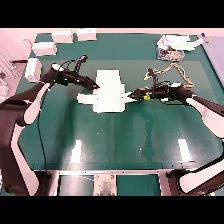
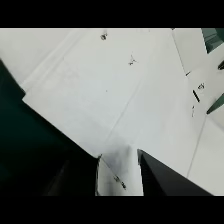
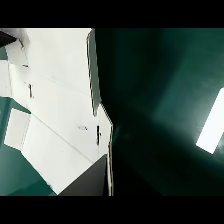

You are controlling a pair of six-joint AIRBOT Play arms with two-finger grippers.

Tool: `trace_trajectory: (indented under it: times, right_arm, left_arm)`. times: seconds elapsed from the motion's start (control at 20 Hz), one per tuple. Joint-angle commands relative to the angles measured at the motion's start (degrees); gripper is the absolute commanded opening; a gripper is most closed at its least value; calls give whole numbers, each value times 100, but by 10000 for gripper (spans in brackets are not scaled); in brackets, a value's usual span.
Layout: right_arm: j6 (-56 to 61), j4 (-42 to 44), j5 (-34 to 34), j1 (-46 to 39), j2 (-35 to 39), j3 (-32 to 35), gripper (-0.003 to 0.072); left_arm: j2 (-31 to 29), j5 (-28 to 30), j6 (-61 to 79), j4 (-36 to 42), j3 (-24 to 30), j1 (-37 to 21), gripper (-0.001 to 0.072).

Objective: Fold the box and place the chain.

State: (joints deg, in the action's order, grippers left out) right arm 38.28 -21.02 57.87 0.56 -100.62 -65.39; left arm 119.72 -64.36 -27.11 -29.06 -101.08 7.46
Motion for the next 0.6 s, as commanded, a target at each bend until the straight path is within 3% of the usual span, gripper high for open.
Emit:
trace_trajectory:
  times: [0.0, 0.3, 0.35, 0.45, 0.5, 0.55]
  right_arm:
    - [0, -2, 0, 0, 0, 2, 5]
    - [-2, -144, -4, 0, 0, 2, 5]
    - [-2, -164, -2, 0, 0, 2, 5]
    - [-2, -173, -4, -2, -7, 2, 5]
    - [-2, -173, -4, -2, -7, 2, 5]
    - [-2, -173, -4, 0, -7, 2, 5]
  left_arm:
    - [129, -149, 74, 249, -7, 0, 486]
    - [190, -96, 343, 450, -7, 0, 476]
    - [192, -96, 367, 466, -7, 0, 407]
    - [208, -127, 411, 466, -4, 0, 387]
    - [219, -173, 509, 468, -4, 0, 289]
    - [225, -192, 586, 472, -4, 0, 273]
